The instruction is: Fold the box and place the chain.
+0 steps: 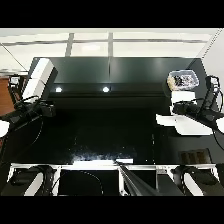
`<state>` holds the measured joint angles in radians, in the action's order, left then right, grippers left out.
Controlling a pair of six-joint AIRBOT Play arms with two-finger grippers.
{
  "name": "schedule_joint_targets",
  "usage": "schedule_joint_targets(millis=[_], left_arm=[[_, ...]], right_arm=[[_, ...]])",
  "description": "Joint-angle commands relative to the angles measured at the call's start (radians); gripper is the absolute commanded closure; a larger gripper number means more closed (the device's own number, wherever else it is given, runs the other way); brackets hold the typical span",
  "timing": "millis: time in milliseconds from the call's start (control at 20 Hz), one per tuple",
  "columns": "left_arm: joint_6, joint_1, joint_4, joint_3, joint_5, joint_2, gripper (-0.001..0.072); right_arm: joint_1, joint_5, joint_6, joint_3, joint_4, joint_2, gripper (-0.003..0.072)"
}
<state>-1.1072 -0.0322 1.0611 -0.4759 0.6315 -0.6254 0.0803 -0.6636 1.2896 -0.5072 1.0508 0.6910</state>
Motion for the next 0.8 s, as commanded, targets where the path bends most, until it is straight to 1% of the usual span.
schedule_joint_targets(millis=[0, 450, 550, 650, 700, 750], left_arm=[[0.000, 0.000, 0.000, 0.000, 0.000, 0.000, 0.0681], [0.000, 0.000, 0.000, 0.000, 0.000, 0.000, 0.0681], [0.000, 0.000, 0.000, 0.000, 0.000, 0.000, 0.0681], [0.000, 0.000, 0.000, 0.000, 0.000, 0.000, 0.0681], [0.000, 0.000, 0.000, 0.000, 0.000, 0.000, 0.0681], [0.000, 0.000, 0.001, 0.000, -0.003, 0.000, 0.0681]], right_arm=[[0.000, 0.000, 0.000, 0.000, 0.000, 0.000, 0.0643], [0.000, 0.002, 0.000, 0.000, -0.003, 0.000, 0.0643], [0.000, 0.045, 0.001, 0.000, -0.011, 0.000, 0.0642], [0.000, 0.088, 0.001, 0.000, -0.051, 0.000, 0.0642], [0.000, 0.104, -0.001, 0.000, -0.051, 0.000, 0.0604], [0.001, 0.134, -0.002, 0.000, -0.026, 0.002, 0.0324]])
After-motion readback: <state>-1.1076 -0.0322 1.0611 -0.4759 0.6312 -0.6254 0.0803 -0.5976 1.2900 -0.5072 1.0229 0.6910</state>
